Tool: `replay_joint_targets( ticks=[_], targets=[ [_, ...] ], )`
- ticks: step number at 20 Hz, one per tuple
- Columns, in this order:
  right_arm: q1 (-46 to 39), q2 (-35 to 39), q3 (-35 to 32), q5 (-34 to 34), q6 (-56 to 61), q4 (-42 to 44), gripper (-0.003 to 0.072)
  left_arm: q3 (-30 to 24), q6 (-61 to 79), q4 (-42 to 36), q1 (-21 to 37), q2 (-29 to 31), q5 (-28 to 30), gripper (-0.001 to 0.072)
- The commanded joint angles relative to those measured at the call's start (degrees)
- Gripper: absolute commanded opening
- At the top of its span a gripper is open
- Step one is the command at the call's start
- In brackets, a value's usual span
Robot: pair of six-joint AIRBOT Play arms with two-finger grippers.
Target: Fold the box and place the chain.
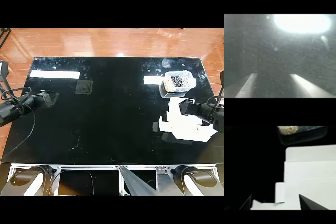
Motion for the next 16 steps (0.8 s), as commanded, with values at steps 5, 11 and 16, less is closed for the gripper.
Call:
replay_joint_targets(
  ticks=[5,11,16],
  targets=[
    [-31.2,-8.8,0.0,1.7,10.2,-18.1,0.0715,0.0,-0.2,-7.3,-0.2,-2.9,-1.8,0.0618],
    [-74.5,-25.0,1.5,-9.9,-32.0,36.4,0.0715,0.0,0.0,-7.3,-0.6,-4.6,-2.4,0.0618],
    [-63.5,-29.6,8.9,-11.6,-36.6,25.6,0.0715,0.0,0.0,-8.2,-0.6,-5.2,-2.2,0.0618]
  ],
)
